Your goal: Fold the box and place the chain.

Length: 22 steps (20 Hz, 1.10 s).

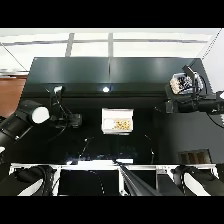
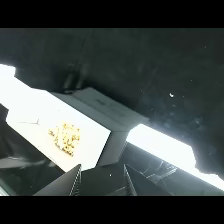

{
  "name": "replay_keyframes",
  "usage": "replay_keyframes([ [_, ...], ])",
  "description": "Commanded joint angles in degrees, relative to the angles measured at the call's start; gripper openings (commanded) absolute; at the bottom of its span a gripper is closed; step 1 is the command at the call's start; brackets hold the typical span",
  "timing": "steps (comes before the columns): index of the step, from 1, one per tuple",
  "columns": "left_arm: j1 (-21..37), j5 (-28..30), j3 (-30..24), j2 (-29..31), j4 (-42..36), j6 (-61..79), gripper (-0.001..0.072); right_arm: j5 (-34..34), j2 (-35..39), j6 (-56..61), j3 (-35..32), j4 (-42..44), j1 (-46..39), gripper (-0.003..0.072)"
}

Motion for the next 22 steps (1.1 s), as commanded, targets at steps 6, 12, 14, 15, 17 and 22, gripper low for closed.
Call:
replay_keyframes([
  [6, 11.63, 7.04, -7.41, -8.63, -43.95, 94.53, 0.0713, -3.82, 0.02, -0.42, -0.02, -0.35, 5.27, 0.0315],
  [12, 4.63, 8.46, -5.05, -11.98, -42.21, 121.98, 0.0714, -5.33, 0.0, -0.94, -0.02, -5.42, 7.32, 0.0315],
  [14, 3.85, 10.6, -4.07, -14.53, -47.06, 127.49, 0.0713, -5.38, 0.0, -0.92, -0.02, -5.49, 7.32, 0.0315],
  [15, 3.82, 9.97, -2.97, -16.59, -48.02, 128.26, 0.0714, -5.44, 0.0, -0.92, -0.02, -5.49, 7.32, 0.0315],
  [17, 3.67, 8.98, -0.76, -19.98, -46.73, 128.52, 0.0713, -5.46, 0.02, -0.94, -0.02, -5.49, 7.32, 0.0315],
  [22, 1.42, 7.28, 1.68, -23.39, -44.04, 126.46, 0.0713, -5.49, 0.0, -0.94, -0.02, -5.51, 7.32, 0.0315],
])
